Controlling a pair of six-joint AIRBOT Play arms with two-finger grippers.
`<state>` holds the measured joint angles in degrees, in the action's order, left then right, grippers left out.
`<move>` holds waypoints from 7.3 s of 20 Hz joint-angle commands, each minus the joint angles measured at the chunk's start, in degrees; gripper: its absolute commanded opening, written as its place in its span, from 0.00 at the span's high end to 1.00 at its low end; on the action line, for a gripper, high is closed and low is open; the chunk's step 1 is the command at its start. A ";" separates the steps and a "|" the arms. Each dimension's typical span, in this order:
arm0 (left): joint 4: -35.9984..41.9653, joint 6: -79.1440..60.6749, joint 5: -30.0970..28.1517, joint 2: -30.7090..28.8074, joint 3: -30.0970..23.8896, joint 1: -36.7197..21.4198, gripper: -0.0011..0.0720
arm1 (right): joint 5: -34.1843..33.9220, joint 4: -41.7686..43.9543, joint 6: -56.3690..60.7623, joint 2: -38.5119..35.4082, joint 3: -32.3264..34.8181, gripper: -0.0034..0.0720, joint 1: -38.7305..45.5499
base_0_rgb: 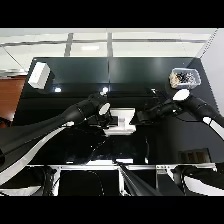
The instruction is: Fold the box and place the chain.
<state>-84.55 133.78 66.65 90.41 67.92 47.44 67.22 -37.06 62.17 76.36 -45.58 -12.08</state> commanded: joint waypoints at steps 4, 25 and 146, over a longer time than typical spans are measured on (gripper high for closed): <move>-0.02 -0.02 -0.13 0.04 0.07 0.00 0.95 | -5.75 -11.72 15.47 0.00 -1.97 0.48 -6.54; -0.02 -0.04 -0.15 0.04 0.07 0.00 0.95 | -3.30 -44.89 59.14 5.35 -10.19 0.48 -25.59; -0.04 -0.02 -0.15 0.04 0.07 0.00 0.95 | 11.89 -15.80 25.81 -15.43 -34.51 0.94 -11.39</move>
<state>-84.60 133.75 66.50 90.41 67.94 47.44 80.84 -52.49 88.03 60.95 -85.67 -23.07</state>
